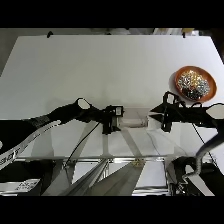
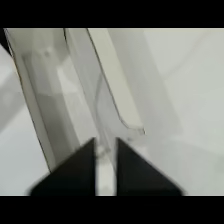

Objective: Fold the box and place the chain.

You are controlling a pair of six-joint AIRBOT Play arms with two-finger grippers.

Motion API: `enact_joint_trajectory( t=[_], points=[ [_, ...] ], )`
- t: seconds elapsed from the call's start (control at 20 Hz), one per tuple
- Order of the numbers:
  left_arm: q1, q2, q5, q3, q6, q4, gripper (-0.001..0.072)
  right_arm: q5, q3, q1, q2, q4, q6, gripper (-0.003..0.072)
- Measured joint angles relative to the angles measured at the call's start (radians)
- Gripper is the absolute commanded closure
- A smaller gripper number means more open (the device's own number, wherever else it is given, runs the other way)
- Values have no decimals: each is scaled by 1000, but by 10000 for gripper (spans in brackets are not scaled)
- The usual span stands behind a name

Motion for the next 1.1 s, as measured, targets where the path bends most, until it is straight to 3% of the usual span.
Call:
enact_joint_trajectory(
  t=[0.35,0.85,1.1],
  points=[
    [0,0,0,0,-2,-1,397,-61,0,-2,-12,135,8,671],
    [0,0,-2,0,-7,-4,397,-225,0,72,-348,216,48,671],
    [0,0,-1,0,-3,-1,397,-216,16,80,-357,208,63,671]
  ],
)
